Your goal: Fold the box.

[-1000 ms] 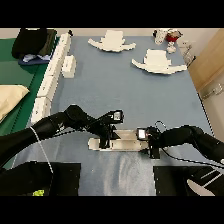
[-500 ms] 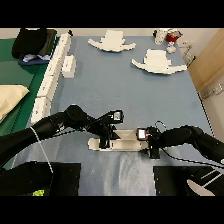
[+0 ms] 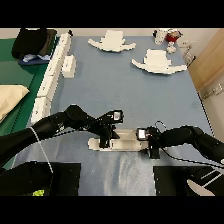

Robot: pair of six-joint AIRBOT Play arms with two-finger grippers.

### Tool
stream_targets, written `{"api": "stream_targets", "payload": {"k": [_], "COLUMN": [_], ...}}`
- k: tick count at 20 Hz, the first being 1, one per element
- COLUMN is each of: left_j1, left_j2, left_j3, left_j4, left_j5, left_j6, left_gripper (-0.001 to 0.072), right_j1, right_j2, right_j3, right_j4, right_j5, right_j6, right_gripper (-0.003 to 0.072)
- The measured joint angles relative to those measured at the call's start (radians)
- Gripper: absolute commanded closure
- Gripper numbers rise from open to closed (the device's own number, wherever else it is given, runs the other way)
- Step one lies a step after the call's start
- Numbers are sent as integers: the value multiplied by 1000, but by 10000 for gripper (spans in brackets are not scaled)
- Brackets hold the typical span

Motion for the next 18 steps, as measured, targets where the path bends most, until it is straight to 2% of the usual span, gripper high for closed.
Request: {"api": "stream_targets", "payload": {"k": [6, 7, 8, 9, 13, 14, 15, 16, 18], "left_j1": [-1, -1, -1, -3, -1, 2, 7, 15, 39], "left_j2": [-4, -4, -5, -6, -2, 4, 15, 31, 79], "left_j3": [0, 0, 0, -2, 1, 1, 1, 1, 1], "left_j4": [-3, -3, -3, 7, 5, 12, 29, 50, 111], "left_j5": [-8, -9, -7, -4, -3, -5, -8, -8, -16], "left_j6": [-10, -18, -20, -23, -79, -101, -137, -187, -335], "left_gripper": [693, 674, 459, 342, 341, 235, 88, 46, 49], "right_j1": [0, 0, 0, 0, 0, 0, 0, 0, 0], "right_j2": [0, 0, 0, 0, 0, 0, 0, 0, 0], "right_j3": [0, 0, 0, 0, 0, 0, 0, 0, 0], "right_j4": [0, 0, 0, 1, 1, 1, 1, 1, 1], "right_j5": [1, 1, 1, 5, 6, 6, 6, 6, 5], "right_j6": [0, 0, 0, 0, 0, 1, 0, 0, 0], "right_gripper": [251, 251, 251, 251, 251, 251, 251, 251, 251]}}
